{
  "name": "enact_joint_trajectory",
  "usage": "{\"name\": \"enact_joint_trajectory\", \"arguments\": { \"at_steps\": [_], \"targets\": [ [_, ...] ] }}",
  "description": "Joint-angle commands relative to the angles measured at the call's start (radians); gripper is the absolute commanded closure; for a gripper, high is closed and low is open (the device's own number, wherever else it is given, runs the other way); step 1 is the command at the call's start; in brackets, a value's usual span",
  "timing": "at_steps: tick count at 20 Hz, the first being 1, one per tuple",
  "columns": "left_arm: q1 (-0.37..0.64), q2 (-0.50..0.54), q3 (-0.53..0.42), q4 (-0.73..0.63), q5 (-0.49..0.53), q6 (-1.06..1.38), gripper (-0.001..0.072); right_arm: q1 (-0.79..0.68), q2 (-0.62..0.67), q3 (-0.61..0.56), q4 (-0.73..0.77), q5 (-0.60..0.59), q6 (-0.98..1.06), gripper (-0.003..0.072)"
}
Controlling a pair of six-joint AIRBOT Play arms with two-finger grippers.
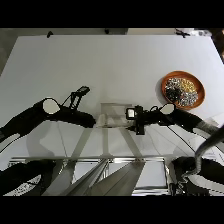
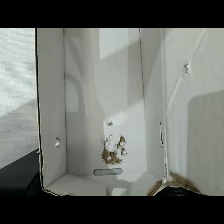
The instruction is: Fold the box and place the chain.
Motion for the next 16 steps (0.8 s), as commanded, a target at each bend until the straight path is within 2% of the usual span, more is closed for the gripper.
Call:
{"name": "enact_joint_trajectory", "arguments": {
  "at_steps": [1, 4, 5, 7, 8, 16],
  "targets": [
    [-0.014, 0.008, 0.0, -0.029, -0.005, 0.019, 0.0702, 0.0, 0.0, 0.0, -0.004, 0.0, 0.003, 0.029],
    [-0.026, 0.006, 0.0, -0.045, 0.001, 0.022, 0.0698, 0.0, 0.0, 0.0, -0.005, 0.0, 0.003, 0.029],
    [-0.028, 0.006, 0.0, -0.048, 0.0, 0.022, 0.0677, 0.0, 0.0, 0.0, -0.005, -0.002, 0.003, 0.029],
    [-0.033, 0.006, 0.0, -0.048, 0.0, 0.021, 0.057, 0.0, 0.0, 0.0, -0.005, 0.001, 0.003, 0.029],
    [-0.034, 0.006, 0.0, -0.052, 0.0, 0.021, 0.054, 0.0, 0.0, 0.0, -0.005, 0.001, 0.003, 0.029],
    [-0.034, 0.006, 0.0, -0.073, 0.002, 0.022, 0.0541, 0.0, 0.0, -0.001, -0.005, 0.001, 0.003, 0.029]
  ]
}}
